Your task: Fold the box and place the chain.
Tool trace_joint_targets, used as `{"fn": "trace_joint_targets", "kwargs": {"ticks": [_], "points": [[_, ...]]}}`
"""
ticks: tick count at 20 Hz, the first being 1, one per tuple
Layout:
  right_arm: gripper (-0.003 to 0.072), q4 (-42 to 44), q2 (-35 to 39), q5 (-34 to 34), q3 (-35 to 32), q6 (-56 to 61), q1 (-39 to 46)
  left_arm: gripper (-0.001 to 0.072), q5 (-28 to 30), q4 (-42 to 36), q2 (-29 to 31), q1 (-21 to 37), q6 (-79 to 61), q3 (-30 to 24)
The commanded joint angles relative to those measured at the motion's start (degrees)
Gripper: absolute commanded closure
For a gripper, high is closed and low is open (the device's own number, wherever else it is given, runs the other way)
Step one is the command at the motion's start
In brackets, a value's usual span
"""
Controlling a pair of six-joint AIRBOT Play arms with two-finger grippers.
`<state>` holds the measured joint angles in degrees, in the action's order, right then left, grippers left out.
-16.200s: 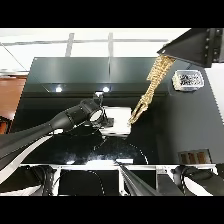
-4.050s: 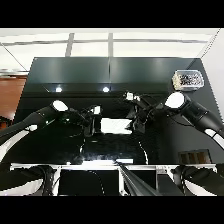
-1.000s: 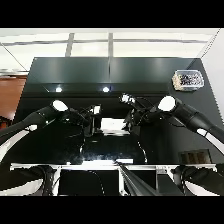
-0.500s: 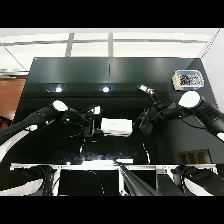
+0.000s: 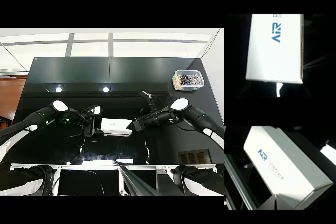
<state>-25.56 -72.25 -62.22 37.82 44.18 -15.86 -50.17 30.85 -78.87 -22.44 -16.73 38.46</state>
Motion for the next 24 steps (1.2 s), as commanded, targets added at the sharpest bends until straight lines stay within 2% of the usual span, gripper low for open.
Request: {"fn": "trace_joint_targets", "kwargs": {"ticks": [1, 6, 9, 10, 11, 12, 17, 19, 21, 24], "points": [[0.0683, -0.15, -2.08, 1.75, -0.22, 0.20, 0.04, 0.0223, 0.04, -0.26, -0.02, 0.00, 0.04, 0.00], [0.0679, -1.97, -1.75, 0.33, 0.59, 1.62, 0.11, 0.0223, -0.37, -0.26, -0.02, 0.00, 0.07, 0.00], [0.0679, -2.01, 1.70, -5.44, 4.87, 1.66, 1.49, 0.0218, -1.07, -0.24, -0.02, 0.00, 0.07, 0.00], [0.0678, -2.45, 3.80, -7.96, 6.80, 1.84, 2.80, 0.0179, -1.29, -0.24, 0.02, 0.04, 1.20, 0.00], [0.0678, -3.65, 6.14, -10.01, 8.35, 2.95, 4.55, 0.0019, -1.62, -0.15, 0.24, 0.07, 3.74, 0.02], [0.0678, -5.75, 8.90, -11.43, 9.29, 4.48, 6.84, -0.0004, -2.40, 1.27, 0.83, 0.07, 6.82, 0.42], [0.0677, -19.43, 19.52, -16.55, 8.72, 7.45, 22.71, -0.0005, -8.50, 14.01, 8.41, 0.04, 16.13, 3.56], [0.0677, -18.32, 20.11, -16.52, 6.69, 6.47, 30.67, -0.0001, -6.93, 11.72, 10.40, -0.63, 17.68, 4.44], [0.0677, -12.74, 20.11, -16.15, 3.67, 5.29, 36.74, -0.0001, -6.27, 10.67, 9.90, -2.93, 21.99, 7.04], [0.0677, -8.94, 20.11, -16.90, 1.62, 3.15, 38.27, 0.0000, -2.64, 10.64, 7.04, -8.57, 29.53, 11.58]]}}
